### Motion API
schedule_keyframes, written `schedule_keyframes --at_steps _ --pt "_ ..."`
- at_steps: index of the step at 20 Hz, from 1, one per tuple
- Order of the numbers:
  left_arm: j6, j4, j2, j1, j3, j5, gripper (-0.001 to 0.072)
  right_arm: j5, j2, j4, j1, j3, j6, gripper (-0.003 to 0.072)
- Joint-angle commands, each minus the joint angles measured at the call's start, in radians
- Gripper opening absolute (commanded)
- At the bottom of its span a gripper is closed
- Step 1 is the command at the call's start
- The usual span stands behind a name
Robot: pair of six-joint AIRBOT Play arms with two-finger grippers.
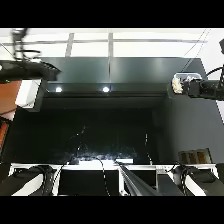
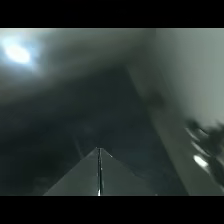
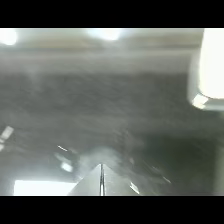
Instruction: Fold the box and place the chain.
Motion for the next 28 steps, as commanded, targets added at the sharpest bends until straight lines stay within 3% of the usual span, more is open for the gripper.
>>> schedule_keyframes --at_steps 1,3,6,9,14,28 --pt "-0.343 0.214 0.080 -0.225 -0.069 -0.032 0.0025 0.151 0.006 -0.230 0.040 -0.006 0.103 0.0021" --pt "-0.410 0.232 0.188 -0.269 -0.188 -0.009 0.0025 0.077 0.104 -0.244 0.041 -0.153 0.170 0.0021" --pt "-0.509 0.251 0.362 -0.257 -0.406 0.062 0.0025 -0.092 0.244 -0.246 0.041 -0.415 0.274 0.0022" --pt "-0.529 0.270 0.434 -0.215 -0.511 0.064 0.0025 -0.137 0.256 -0.231 0.042 -0.494 0.275 0.0022" --pt "-0.531 0.280 0.436 -0.154 -0.521 0.041 0.0027 -0.138 0.256 -0.228 0.041 -0.494 0.275 0.0022" --pt "-0.531 0.276 0.436 -0.153 -0.521 0.040 0.0028 -0.138 0.256 -0.228 0.041 -0.494 0.275 0.0022"
